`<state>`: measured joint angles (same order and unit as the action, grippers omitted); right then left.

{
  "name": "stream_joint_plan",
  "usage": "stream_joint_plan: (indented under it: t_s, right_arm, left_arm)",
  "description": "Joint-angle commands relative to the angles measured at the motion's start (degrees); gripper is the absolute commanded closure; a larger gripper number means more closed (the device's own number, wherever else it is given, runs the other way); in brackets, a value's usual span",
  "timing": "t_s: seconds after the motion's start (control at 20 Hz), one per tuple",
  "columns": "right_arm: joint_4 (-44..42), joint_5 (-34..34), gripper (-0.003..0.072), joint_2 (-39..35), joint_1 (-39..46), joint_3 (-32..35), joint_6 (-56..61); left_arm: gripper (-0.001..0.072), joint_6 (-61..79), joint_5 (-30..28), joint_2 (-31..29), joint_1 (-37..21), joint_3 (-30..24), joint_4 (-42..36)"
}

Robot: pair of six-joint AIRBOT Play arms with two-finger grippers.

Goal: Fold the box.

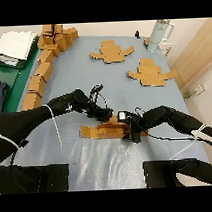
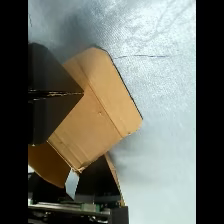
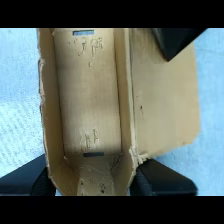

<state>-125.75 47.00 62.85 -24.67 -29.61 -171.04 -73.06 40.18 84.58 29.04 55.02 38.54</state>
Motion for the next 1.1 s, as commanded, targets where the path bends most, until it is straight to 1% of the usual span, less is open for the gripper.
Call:
stream_joint_plan:
  t_s: [0.0, 0.15, 0.25, 0.3, 0.4, 0.5, 0.55, 0.6, 0.65, 0.7, 0.75, 0.9, 1.05]
  right_arm:
    - [0.0, 0.0, 0.0106, 0.0, 0.0, -0.1, 0.0]
    - [0.0, 0.0, 0.0106, 0.0, 0.0, -0.1, 0.0]
    - [0.0, 0.0, 0.0106, 0.0, 0.0, -0.1, 0.0]
    - [0.0, 0.0, 0.0106, 0.0, 0.0, -0.1, 0.0]
    - [0.0, 0.0, 0.0106, 0.0, 0.0, -0.1, 0.0]
    - [0.0, 0.0, 0.0106, 0.0, 0.0, -0.1, 0.0]
    - [0.0, 0.0, 0.0106, 0.0, 0.0, -0.1, 0.0]
    - [0.0, 0.0, 0.0106, 0.0, 0.0, -0.1, 0.0]
    - [0.0, 0.0, 0.0106, 0.0, 0.0, -0.1, 0.0]
    - [0.0, 0.0, 0.0106, 0.0, 0.0, -0.1, 0.0]
    - [0.0, 0.0, 0.0106, 0.0, 0.0, -0.1, 0.0]
    - [0.0, 0.0, 0.0106, 0.0, 0.0, -0.1, 0.0]
    - [0.0, 0.0, 0.0106, 0.0, 0.0, -0.1, 0.0]
  left_arm:
    - [0.0697, 9.4, 3.4, -3.2, -1.6, 0.2, 0.1]
    - [0.0697, 21.7, 9.6, -11.6, -4.5, -0.6, 1.3]
    - [0.0697, 31.0, 12.0, -18.0, -6.6, -3.8, 1.3]
    - [0.0697, 34.9, 12.4, -21.1, -7.5, -6.2, 1.4]
    - [0.0697, 41.6, 11.1, -25.9, -7.8, -11.2, 1.8]
    - [0.0695, 53.2, 9.9, -28.4, -6.8, -15.5, 1.7]
    - [0.0692, 61.5, 9.9, -28.5, -7.0, -17.5, -0.3]
    - [0.0492, 69.1, 9.4, -28.0, -8.1, -19.6, -3.8]
    - [-0.0002, 77.0, 7.0, -27.0, -8.8, -22.0, -8.5]
    - [0.0032, 81.9, 4.2, -25.6, -8.9, -23.7, -12.1]
    - [0.0031, 85.3, 3.7, -23.9, -8.9, -24.4, -13.6]
    - [0.0033, 87.3, 3.1, -19.0, -8.7, -24.4, -13.5]
    - [0.0044, 87.7, 0.5, -16.7, -8.3, -24.3, -13.5]
